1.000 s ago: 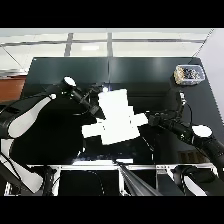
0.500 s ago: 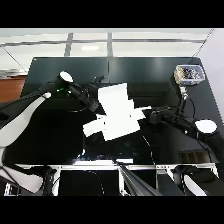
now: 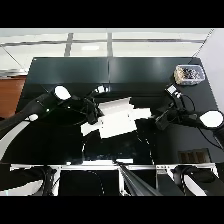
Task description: Fold the box and place the chain.
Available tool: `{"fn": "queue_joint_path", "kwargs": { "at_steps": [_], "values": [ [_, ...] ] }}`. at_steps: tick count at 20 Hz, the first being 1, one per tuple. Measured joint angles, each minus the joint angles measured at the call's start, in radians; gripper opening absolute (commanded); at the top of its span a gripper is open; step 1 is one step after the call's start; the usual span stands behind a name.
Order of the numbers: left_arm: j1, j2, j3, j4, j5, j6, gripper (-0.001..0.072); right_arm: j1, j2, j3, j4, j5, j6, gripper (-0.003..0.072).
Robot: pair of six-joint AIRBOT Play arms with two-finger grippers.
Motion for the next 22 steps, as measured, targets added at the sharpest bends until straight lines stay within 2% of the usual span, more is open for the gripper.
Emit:
{"fn": "queue_joint_path", "kwargs": {
  "at_steps": [8,14,22],
  "values": [
    [-0.072,-0.053,-0.025,-0.052,0.058,0.135,0.0027,0.124,-0.006,-0.038,0.027,0.048,-0.222,0.0666],
    [-0.093,-0.088,-0.027,-0.047,0.077,0.166,0.0027,0.245,-0.068,-0.101,-0.054,-0.015,-0.367,0.0666],
    [-0.109,-0.096,-0.026,-0.025,0.093,0.214,0.0027,0.280,-0.116,-0.114,-0.117,0.012,-0.515,0.0666]
  ]
}}
